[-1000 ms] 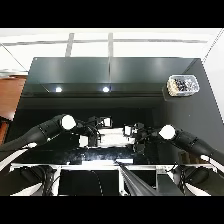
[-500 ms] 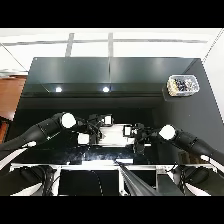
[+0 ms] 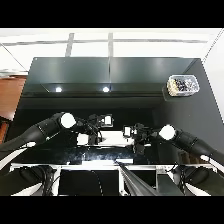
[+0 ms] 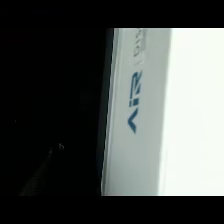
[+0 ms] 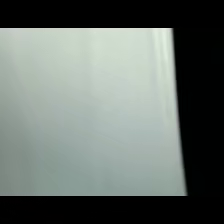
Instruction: Fold the box and place the chain.
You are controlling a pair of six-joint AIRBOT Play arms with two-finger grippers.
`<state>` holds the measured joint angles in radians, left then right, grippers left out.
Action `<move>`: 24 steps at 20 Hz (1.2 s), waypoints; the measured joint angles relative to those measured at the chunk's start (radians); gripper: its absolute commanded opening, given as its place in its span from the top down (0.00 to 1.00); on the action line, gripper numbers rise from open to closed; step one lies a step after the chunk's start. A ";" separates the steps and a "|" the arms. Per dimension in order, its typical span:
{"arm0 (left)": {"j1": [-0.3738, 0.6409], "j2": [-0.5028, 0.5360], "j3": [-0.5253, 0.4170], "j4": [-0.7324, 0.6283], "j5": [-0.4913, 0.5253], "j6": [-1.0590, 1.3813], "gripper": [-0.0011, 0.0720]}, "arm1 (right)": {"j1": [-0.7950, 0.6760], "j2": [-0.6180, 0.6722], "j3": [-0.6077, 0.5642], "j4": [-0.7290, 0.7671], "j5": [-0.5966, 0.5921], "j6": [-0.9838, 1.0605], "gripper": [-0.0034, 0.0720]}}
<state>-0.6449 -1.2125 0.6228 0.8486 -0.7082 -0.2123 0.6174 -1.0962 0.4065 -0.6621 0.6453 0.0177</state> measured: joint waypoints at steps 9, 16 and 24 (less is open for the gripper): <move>0.012 0.040 0.000 0.038 -0.005 -0.017 0.00 | 0.000 0.000 0.000 -0.001 -0.003 0.000 0.25; 0.015 0.047 0.000 0.113 -0.006 -0.073 0.00 | 0.000 0.000 0.000 -0.001 -0.003 0.000 0.25; 0.015 0.080 0.000 0.135 0.000 -0.091 0.00 | 0.000 0.000 0.000 -0.003 -0.003 0.000 0.25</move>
